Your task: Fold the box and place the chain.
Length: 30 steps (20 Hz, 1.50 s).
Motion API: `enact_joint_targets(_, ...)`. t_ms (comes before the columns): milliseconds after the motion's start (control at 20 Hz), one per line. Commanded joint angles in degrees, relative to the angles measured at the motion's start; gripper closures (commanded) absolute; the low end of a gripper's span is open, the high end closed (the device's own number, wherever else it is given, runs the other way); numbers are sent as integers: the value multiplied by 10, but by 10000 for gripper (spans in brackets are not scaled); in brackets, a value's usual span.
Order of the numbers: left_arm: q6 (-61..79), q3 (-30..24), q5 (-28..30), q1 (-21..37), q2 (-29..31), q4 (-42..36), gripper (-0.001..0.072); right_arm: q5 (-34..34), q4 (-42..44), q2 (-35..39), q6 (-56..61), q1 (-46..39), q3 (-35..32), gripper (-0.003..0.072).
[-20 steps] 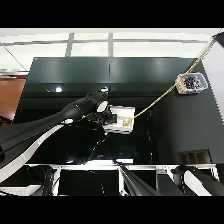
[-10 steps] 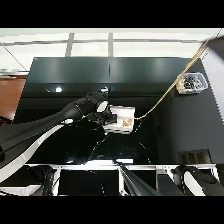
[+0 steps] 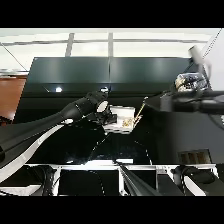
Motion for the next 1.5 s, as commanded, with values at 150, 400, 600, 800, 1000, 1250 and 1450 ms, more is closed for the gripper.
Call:
enact_joint_targets(150, 0, 0, -2, 0, 0, 0, 676, -144, 43, -57, 11, 84, -76, 660)
enact_joint_targets(400, 0, 0, -2, 0, 0, 0, 676, -150, 61, -128, 10, 129, -76, 660)
enact_joint_targets(600, 0, 0, -2, 0, 0, 0, 676, -165, 55, -135, 10, 129, -76, 660)
enact_joint_targets(800, 0, 0, -2, 0, 0, 0, 676, -160, 49, -135, 10, 126, -76, 427)
enact_joint_targets(1000, 0, 0, -2, 0, 0, 0, 676, -106, 48, -133, -3, 55, -71, 396)
enact_joint_targets(1250, 0, 0, -2, 0, 0, 0, 677, -30, -96, -119, -19, -159, -68, 396)
enact_joint_targets(1450, 0, 0, -2, 0, 0, 0, 677, -198, -269, -123, 134, -242, -90, -28)
